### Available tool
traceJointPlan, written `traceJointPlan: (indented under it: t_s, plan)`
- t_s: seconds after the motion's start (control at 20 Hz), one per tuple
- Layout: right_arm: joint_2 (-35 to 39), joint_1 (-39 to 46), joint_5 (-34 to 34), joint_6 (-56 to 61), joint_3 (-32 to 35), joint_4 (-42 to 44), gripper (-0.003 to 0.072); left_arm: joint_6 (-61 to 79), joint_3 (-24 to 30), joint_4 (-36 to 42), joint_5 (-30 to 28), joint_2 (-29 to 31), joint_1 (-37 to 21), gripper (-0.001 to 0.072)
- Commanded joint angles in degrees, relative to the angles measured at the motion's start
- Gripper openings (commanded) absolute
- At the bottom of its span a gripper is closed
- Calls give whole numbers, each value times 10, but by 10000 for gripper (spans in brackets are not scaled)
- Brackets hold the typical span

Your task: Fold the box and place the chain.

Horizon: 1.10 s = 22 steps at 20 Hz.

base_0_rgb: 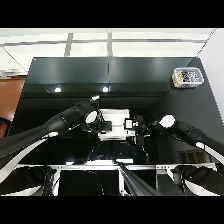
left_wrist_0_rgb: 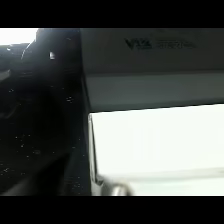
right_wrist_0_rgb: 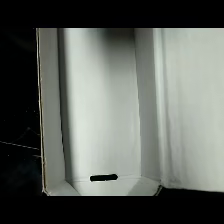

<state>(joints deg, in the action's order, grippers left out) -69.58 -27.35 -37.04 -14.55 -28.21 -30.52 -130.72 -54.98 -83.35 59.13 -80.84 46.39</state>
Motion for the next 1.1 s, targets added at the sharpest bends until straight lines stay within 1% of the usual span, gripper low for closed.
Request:
traceJointPlan:
  t_s: [0.0, 0.05, 0.15, 0.2, 0.4, 0.45, 0.5, 0.55, 0.75, 0.85, 0.95, 1.05]
  plan:
    - [0, 0, 0, 0, 0, 0, 230, -9, -2, -5, 0, -2, 8, 312]
    - [0, 0, 0, 0, 0, 0, 230, -11, -2, -4, -1, -2, 8, 218]
    - [0, 0, 0, 0, 0, 0, 230, -12, -2, -4, -2, -2, 8, 63]
    - [0, 0, 0, 0, 0, 0, 230, -14, -2, -4, -1, -2, 8, 23]
    - [0, 0, 0, 0, 0, 0, 230, -18, -4, -2, 0, -2, 8, 30]
    - [0, 0, 0, 0, 0, 0, 230, -18, -7, 0, 0, -2, 7, 170]
    - [0, 0, 0, 0, 0, 0, 230, -18, -11, 0, 1, -2, 7, 379]
    - [0, 0, 0, 0, 0, 0, 230, -18, -14, 0, 3, -2, 7, 447]
    - [0, 0, 0, 0, 0, 0, 230, -36, -16, -16, 42, -8, 7, 443]
    - [0, 0, 0, 0, 0, 0, 230, -38, -16, -17, 41, -9, 8, 439]
    - [0, 0, 0, 0, 0, 0, 230, -39, -16, -22, 37, -9, 8, 280]
    - [0, 0, 0, 0, 0, 0, 230, -45, -16, -25, 36, -9, 8, 278]
